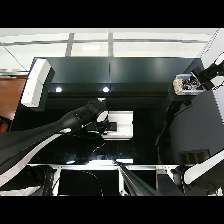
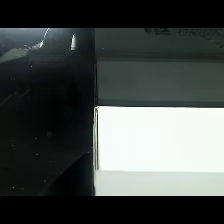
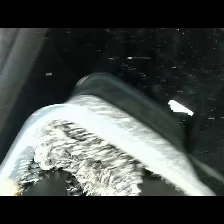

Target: Fold the box and place the chain.

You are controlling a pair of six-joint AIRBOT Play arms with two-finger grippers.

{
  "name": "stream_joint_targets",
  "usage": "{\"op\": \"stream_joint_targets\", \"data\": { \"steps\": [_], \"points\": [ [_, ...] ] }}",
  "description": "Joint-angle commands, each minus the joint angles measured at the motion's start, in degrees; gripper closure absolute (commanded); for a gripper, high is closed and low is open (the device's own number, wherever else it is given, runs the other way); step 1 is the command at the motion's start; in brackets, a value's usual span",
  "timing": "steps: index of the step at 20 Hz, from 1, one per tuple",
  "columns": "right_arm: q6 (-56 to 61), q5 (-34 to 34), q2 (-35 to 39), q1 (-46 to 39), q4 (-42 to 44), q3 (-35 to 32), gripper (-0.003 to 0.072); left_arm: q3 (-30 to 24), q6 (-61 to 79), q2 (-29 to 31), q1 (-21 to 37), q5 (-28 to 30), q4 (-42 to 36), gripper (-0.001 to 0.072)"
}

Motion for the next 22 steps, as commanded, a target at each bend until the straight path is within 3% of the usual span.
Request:
{"op": "stream_joint_targets", "data": {
  "steps": [1,2,3,8,14,19,22],
  "points": [
    [-2.6,-0.6,-0.3,0.0,0.8,0.4,0.0489,0.0,0.0,0.0,0.0,-0.5,0.0,0.0678],
    [-4.5,-0.2,-0.2,0.0,0.8,0.9,0.0607,0.0,0.0,0.0,0.0,-0.5,0.0,0.0678],
    [-6.8,0.9,-0.2,0.0,0.8,1.9,0.0672,0.0,0.0,0.0,0.0,-0.7,0.0,0.0678],
    [-18.5,4.7,4.1,0.0,0.0,5.4,0.0673,0.0,0.0,0.0,0.0,-0.8,0.0,0.0678],
    [-37.8,12.0,20.1,1.7,6.4,5.3,0.0677,0.0,0.0,0.0,0.0,-0.7,0.0,0.0678],
    [-41.2,9.3,35.1,1.8,23.6,4.8,0.0678,0.0,0.0,0.0,0.0,-0.7,0.0,0.0678],
    [-44.0,12.0,40.9,1.8,33.6,4.8,0.0678,0.0,0.0,0.0,0.0,-0.4,0.0,0.0678]
  ]
}}
